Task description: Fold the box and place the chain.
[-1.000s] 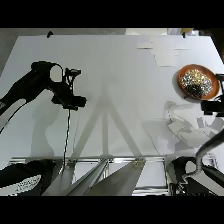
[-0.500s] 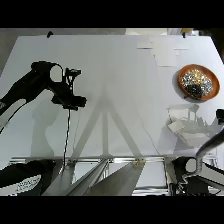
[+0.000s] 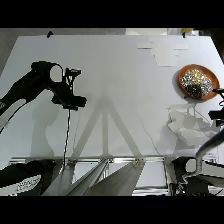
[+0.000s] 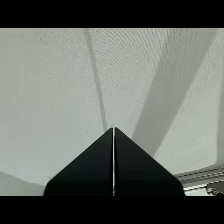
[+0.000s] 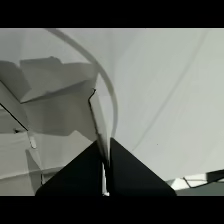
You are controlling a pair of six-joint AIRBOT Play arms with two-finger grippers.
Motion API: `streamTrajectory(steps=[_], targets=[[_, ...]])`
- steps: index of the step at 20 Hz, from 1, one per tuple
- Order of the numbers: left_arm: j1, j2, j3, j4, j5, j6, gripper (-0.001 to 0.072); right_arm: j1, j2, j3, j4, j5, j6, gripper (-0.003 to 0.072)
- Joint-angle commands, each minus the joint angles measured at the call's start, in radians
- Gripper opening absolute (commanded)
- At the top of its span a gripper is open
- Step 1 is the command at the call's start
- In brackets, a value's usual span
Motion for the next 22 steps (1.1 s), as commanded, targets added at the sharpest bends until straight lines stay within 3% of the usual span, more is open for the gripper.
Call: streamTrajectory(steps=[1,4,8,11,13,18,20,22], targets=[[-0.001,0.001,0.000,0.000,0.000,0.000,0.0010,0.012,-0.019,0.002,0.014,0.095,-0.034,0.0015],[-0.001,0.001,0.000,0.000,0.000,0.000,0.0010,0.072,0.013,0.002,0.100,0.139,-0.058,0.0014],[-0.001,0.001,0.000,0.000,0.000,0.000,0.0010,0.240,0.163,0.000,0.274,0.093,-0.054,0.0012],[-0.001,0.001,0.000,0.000,0.000,0.000,0.0010,0.333,0.349,-0.064,0.570,-0.080,-0.040,0.0012],[-0.001,0.001,0.000,0.000,0.000,0.000,0.0010,0.397,0.481,-0.172,0.675,-0.216,0.007,0.0012],[-0.001,0.001,0.000,0.000,0.001,0.000,0.0010,0.664,0.742,-0.470,0.739,-0.489,0.187,0.0012],[-0.001,0.001,0.000,0.002,0.008,0.005,0.0010,0.766,0.792,-0.529,0.712,-0.582,0.291,0.0013],[-0.001,0.001,0.000,0.007,0.091,0.005,0.0011,0.840,0.793,-0.539,0.676,-0.595,0.342,0.0013]])
